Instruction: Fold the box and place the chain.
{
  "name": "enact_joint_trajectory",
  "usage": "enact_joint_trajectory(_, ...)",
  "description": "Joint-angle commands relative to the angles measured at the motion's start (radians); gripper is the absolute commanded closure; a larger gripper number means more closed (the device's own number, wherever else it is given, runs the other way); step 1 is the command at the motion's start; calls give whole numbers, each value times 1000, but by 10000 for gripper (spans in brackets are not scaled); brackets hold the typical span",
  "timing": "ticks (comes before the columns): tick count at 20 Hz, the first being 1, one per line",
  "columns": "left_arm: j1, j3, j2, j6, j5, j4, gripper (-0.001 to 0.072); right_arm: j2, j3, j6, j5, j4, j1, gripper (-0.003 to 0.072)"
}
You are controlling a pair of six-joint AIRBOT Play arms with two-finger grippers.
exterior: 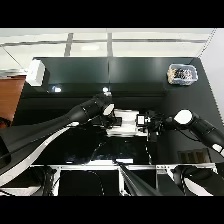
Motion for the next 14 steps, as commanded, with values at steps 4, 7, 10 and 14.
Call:
enact_joint_trajectory(4, 0, 0, 0, 0, 3, 0, 685, -46, 1, -5, -40, 179, 45, 550)
enact_joint_trajectory(7, 0, 0, 0, 0, 3, 0, 685, -71, 1, 39, -75, 216, 56, 190)
enact_joint_trajectory(10, 0, 0, 0, 0, 2, 0, 685, -70, 1, 68, -70, 206, 54, 380)
enact_joint_trajectory(14, 0, 0, 0, 0, 2, 0, 685, -51, 3, 234, -56, 156, 54, 637)
